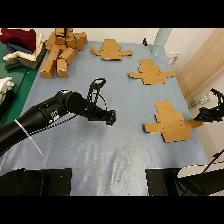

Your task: Fold the box.

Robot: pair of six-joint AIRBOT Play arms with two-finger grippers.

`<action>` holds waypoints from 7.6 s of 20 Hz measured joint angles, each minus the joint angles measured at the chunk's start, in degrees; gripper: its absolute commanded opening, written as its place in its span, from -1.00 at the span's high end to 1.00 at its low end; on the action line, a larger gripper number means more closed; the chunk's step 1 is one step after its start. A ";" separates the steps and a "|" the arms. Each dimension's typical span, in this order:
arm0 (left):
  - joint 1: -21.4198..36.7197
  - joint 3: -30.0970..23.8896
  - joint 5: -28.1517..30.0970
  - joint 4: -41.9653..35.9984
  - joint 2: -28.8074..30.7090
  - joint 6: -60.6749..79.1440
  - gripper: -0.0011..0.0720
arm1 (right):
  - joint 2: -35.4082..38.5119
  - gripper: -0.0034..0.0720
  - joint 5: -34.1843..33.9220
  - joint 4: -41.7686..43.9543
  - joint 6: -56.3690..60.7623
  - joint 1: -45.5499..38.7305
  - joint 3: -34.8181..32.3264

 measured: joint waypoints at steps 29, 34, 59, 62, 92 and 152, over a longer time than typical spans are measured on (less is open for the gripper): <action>18.40 3.23 -18.45 -14.56 -0.02 18.69 -0.68 | 29.46 0.50 13.38 23.89 9.18 34.25 -43.50; 22.01 3.32 -18.53 -16.48 -0.13 20.52 -0.68 | 29.38 0.90 17.51 25.90 4.13 38.73 -42.10; 26.25 3.17 -22.60 -47.08 -29.59 49.92 -0.95 | 44.44 0.90 21.66 32.00 -0.26 49.37 -51.58; 25.90 3.17 -23.39 -50.10 -30.84 53.29 -0.95 | 44.52 0.90 21.86 32.13 -0.09 49.37 -51.60; 23.26 4.07 -28.92 -54.64 -31.85 72.57 0.49 | 44.52 0.90 21.40 31.69 0.55 49.37 -51.60; 8.81 -3.54 -5.90 -44.96 -17.38 100.72 0.93 | 40.87 0.90 33.03 24.76 13.64 42.34 -37.42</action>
